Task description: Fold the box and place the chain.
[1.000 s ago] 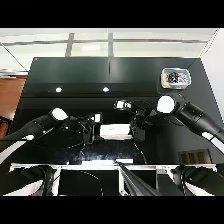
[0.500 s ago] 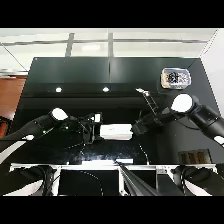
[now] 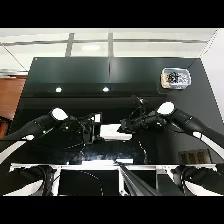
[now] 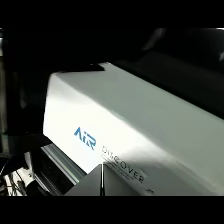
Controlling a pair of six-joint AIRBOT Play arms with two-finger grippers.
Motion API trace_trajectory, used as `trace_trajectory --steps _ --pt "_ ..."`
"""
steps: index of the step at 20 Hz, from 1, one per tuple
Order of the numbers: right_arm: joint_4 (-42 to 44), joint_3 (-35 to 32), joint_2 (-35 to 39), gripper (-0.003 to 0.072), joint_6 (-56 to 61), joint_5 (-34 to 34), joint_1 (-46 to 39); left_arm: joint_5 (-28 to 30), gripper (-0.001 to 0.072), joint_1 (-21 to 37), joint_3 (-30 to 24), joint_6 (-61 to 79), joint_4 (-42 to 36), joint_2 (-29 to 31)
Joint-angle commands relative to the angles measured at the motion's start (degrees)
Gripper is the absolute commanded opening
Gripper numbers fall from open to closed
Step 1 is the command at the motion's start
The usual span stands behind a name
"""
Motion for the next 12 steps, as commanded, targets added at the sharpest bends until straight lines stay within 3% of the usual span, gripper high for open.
trace_trajectory --steps 1,4,7,8,9,12 --pt "-1.97 -0.24 -2.08 0.0014 -0.98 -1.14 -0.37 0.02 0.0444 0.02 0.00 -0.09 -0.02 -0.02" --pt "-1.42 -0.09 -1.81 0.0014 -2.89 -0.09 -1.33 0.00 0.0443 0.04 0.00 -0.07 -0.11 -0.02" --pt "-1.62 3.93 0.68 0.0013 -5.29 6.08 -3.23 -0.98 0.0445 0.11 0.00 -0.07 -0.20 0.22" --pt "-1.79 5.77 2.45 0.0014 -5.29 7.89 -4.48 -1.03 0.0491 0.15 0.09 -0.09 -0.15 0.57" --pt "-2.67 7.69 4.83 0.0013 -5.25 9.81 -6.38 -1.33 0.0682 0.31 0.24 -0.76 0.79 1.42" --pt "-7.56 10.14 13.70 0.0013 -4.85 12.63 -14.05 -1.31 0.0710 0.31 1.33 -9.94 12.74 6.49"
